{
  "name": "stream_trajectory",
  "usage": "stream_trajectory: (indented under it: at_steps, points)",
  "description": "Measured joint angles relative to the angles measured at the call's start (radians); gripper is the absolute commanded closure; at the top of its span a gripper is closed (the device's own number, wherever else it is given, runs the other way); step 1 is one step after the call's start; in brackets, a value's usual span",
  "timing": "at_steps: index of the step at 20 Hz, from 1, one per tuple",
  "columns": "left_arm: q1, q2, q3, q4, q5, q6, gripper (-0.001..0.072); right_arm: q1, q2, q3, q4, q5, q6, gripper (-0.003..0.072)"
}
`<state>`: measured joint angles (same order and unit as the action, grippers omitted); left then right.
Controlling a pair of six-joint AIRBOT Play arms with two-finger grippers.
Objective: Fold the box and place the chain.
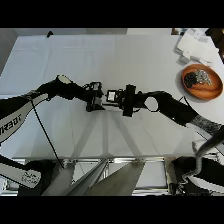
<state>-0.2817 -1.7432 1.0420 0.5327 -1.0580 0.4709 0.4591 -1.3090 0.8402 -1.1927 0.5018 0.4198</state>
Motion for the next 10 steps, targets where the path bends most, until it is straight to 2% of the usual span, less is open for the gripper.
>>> stream_trajectory:
  at_steps: [4,6,10]
  points:
    - [-0.001,0.0,0.0,0.002,-0.003,-0.001,0.0432,0.0,0.0,-0.001,0.01,0.058,0.001,0.0337]
    - [-0.001,0.0,0.0,0.002,-0.005,-0.002,0.0432,0.0,0.002,-0.001,0.016,0.078,0.002,0.0202]
    - [-0.001,0.0,0.0,0.002,-0.004,-0.004,0.0432,0.0,0.023,-0.002,0.01,0.105,0.003,0.0202]
